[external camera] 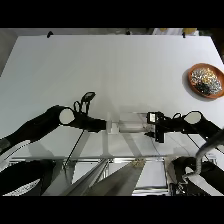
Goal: Fold the box and place the chain.
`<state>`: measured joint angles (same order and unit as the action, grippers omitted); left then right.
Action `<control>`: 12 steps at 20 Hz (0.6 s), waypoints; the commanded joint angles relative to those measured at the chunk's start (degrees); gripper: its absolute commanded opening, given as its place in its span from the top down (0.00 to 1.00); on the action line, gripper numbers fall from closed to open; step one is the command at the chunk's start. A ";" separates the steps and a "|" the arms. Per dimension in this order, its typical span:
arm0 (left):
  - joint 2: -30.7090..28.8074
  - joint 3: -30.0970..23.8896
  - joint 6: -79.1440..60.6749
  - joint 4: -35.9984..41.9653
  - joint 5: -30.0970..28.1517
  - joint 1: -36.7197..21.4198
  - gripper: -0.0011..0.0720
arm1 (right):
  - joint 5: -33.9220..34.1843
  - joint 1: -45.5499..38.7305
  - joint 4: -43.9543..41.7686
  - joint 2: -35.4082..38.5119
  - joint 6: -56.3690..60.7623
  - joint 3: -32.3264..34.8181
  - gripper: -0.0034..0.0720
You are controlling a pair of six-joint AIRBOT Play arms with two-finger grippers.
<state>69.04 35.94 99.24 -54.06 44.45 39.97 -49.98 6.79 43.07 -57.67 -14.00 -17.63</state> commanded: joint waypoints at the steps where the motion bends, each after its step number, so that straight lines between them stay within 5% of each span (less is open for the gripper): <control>1: 4.20 -0.39 -0.92 7.15 -1.97 1.84 0.98 | -0.02 0.00 0.00 0.04 -0.02 0.02 0.41; 12: 2.47 5.88 -3.96 7.45 -1.38 3.41 0.93 | -0.04 0.00 0.00 0.04 0.00 0.02 0.41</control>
